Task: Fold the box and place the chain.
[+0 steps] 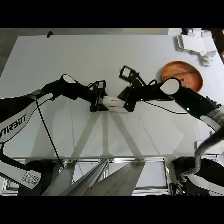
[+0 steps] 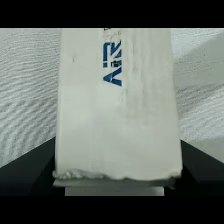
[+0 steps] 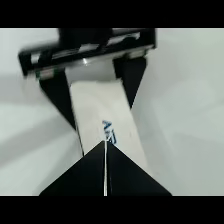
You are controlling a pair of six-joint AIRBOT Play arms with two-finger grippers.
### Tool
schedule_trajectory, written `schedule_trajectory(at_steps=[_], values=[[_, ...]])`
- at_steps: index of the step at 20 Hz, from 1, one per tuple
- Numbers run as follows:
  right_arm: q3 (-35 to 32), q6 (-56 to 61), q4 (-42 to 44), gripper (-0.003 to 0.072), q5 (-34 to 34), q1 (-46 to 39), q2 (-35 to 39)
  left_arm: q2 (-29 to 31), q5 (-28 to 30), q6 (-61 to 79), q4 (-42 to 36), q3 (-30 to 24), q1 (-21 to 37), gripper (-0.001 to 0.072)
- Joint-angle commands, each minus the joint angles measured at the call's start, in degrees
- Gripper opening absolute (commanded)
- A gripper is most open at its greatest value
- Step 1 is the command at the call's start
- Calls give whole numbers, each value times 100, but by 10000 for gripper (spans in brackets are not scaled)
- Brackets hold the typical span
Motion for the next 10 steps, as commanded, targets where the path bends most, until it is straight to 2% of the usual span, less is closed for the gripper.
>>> schedule_trajectory(at_steps=[1,3,7,10], values=[[-7,1215,1362,11,66,-428,-144,2,2,2,0,7,0,159],[-68,1609,1344,10,157,-428,-389,2,2,2,0,7,0,159],[-494,1646,1307,9,275,-286,-866,2,0,2,0,7,0,159],[-758,1648,1078,9,273,-168,-946,0,2,2,0,7,0,159]])
